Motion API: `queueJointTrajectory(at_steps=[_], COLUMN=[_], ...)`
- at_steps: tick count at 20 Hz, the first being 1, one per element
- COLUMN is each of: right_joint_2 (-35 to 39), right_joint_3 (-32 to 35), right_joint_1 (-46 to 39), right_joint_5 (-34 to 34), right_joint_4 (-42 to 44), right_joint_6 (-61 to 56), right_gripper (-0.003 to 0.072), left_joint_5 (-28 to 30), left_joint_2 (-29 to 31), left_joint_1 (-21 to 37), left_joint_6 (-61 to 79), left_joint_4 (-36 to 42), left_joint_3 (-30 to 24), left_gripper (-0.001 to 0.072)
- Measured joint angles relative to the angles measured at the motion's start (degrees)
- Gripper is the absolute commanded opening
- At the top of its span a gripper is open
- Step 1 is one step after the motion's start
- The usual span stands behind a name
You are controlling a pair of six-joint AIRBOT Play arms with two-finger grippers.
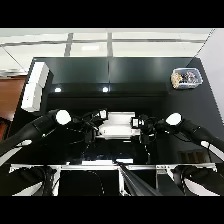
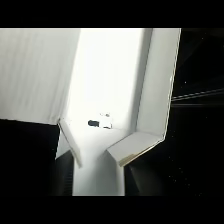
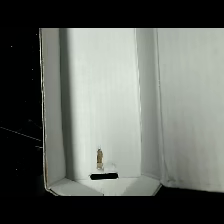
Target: Fold the box and place the chain.
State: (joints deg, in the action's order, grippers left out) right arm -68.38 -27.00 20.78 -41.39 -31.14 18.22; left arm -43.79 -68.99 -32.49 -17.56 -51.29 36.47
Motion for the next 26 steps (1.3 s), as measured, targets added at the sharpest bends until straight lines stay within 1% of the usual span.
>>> queueJointTrajectory(at_steps=[1, 8, 17, 18, 19, 21, 22, 24, 26], right_joint_2=[0.0, 0.0, 0.0, 0.0, 0.0, 0.0, 0.0, 0.0, 0.0], right_joint_3=[0.0, 0.0, 0.0, 0.0, 0.0, 0.0, 0.0, 0.0, 0.0], right_joint_1=[0.0, 0.0, 0.0, 0.0, 0.0, 0.0, 0.0, 0.0, 0.0], right_joint_5=[0.0, 0.0, 0.0, 0.0, 0.0, 0.0, 0.0, 0.0, 0.0], right_joint_4=[0.0, 0.0, 0.0, 0.0, 0.0, 0.0, 0.0, 0.0, 0.0], right_joint_6=[0.0, 0.0, 0.0, 0.0, 0.0, 0.0, 0.0, 0.0, 0.0], right_gripper=[0.0191, 0.019, 0.019, 0.019, 0.019, 0.019, 0.019, 0.019, 0.019], left_joint_5=[0.0, 0.1, 3.9, 4.0, 4.2, 4.6, 4.9, 5.6, 5.7], left_joint_2=[-0.2, -0.8, -2.2, -2.3, -2.3, -2.5, -2.7, -2.9, -3.0], left_joint_1=[0.0, 0.1, -2.1, -2.3, -2.4, -2.6, -2.7, -2.7, -2.8], left_joint_6=[0.2, 0.9, 1.3, 1.3, 1.3, 1.3, 1.3, 1.3, 1.3], left_joint_4=[0.5, 3.8, 9.1, 9.4, 9.8, 10.2, 10.3, 10.4, 10.4], left_joint_3=[0.0, 0.2, 0.2, 0.2, 0.2, 0.2, 0.2, 0.2, 0.2], left_gripper=[0.0267, 0.0264, 0.0261, 0.0192, 0.0151, 0.015, 0.0131, 0.0042, 0.0043])
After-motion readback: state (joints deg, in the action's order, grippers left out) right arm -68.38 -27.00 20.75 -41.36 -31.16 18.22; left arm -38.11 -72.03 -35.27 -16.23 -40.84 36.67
